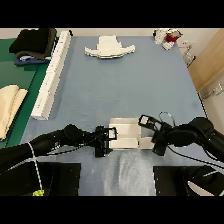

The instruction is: Fold the box.

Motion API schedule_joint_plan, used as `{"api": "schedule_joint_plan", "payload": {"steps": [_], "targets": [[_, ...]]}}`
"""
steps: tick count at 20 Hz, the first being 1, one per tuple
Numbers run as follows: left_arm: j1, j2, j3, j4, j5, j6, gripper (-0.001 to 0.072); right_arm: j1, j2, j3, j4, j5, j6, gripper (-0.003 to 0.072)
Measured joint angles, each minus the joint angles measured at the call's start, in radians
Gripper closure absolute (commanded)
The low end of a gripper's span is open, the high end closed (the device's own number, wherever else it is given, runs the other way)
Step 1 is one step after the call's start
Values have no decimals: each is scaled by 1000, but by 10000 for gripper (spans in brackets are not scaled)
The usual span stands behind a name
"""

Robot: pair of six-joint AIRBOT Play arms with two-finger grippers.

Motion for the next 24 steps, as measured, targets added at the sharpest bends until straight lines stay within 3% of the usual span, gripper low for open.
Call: {"api": "schedule_joint_plan", "payload": {"steps": [3, 6, 9, 14, 17, 24], "targets": [[0, 0, 0, 0, 0, 0, 270, -66, 31, 37, -254, -80, 360, 681], [0, 0, 0, 0, 0, 0, 270, -232, 21, 62, -298, -137, 573, 682], [0, 0, 0, 0, 0, 0, 269, -472, -43, 70, -122, -158, 580, 682], [0, 0, 0, 0, 0, 0, 269, -802, -218, 70, 285, -195, 315, 682], [0, 0, 0, 0, 0, 0, 270, -879, -298, 59, 424, -212, 198, 682], [0, 0, 0, 0, 0, 0, 270, -919, -352, -36, 564, -191, 106, 682]]}}
